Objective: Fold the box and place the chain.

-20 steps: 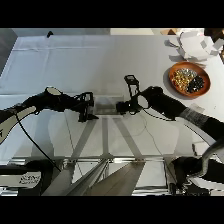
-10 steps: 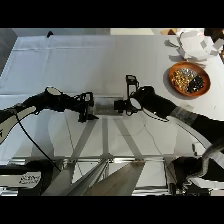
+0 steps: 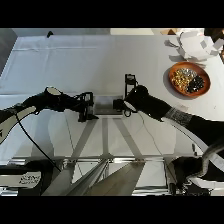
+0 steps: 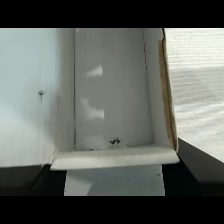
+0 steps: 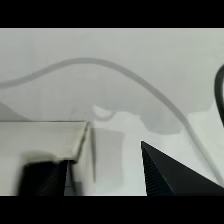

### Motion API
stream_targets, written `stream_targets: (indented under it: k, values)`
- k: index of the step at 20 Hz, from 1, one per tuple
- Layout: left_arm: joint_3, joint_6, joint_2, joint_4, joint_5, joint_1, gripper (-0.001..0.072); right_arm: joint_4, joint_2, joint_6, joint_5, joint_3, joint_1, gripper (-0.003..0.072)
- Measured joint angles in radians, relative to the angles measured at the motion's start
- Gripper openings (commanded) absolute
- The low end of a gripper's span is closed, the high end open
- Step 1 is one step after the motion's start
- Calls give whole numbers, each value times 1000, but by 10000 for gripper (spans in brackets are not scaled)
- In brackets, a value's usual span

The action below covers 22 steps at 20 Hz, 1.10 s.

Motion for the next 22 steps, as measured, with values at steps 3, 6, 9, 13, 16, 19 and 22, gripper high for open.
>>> stream_targets:
  k: [3, 6, 9, 13, 16, 19, 22]
  values:
    - [0, 0, 0, 0, -2, 0, 329, -3, -3, 7, -6, 2, 24, 457]
    - [0, 0, 0, -1, -2, 0, 329, -3, -18, 11, -11, 4, 42, 454]
    - [0, 0, 0, -2, -2, 0, 329, -2, -40, 15, -14, 4, 53, 252]
    - [0, -1, 0, -2, -2, 0, 329, -11, -55, 22, -20, 4, 57, 8]
    - [0, -1, 0, -2, -2, 0, 329, -14, -58, 22, -25, 4, 58, 42]
    - [0, -1, 0, -2, -1, 0, 329, -18, -57, 21, -38, 3, 58, 322]
    - [0, -1, 0, -3, 0, 0, 329, -5, -32, 21, -41, 4, 59, 323]
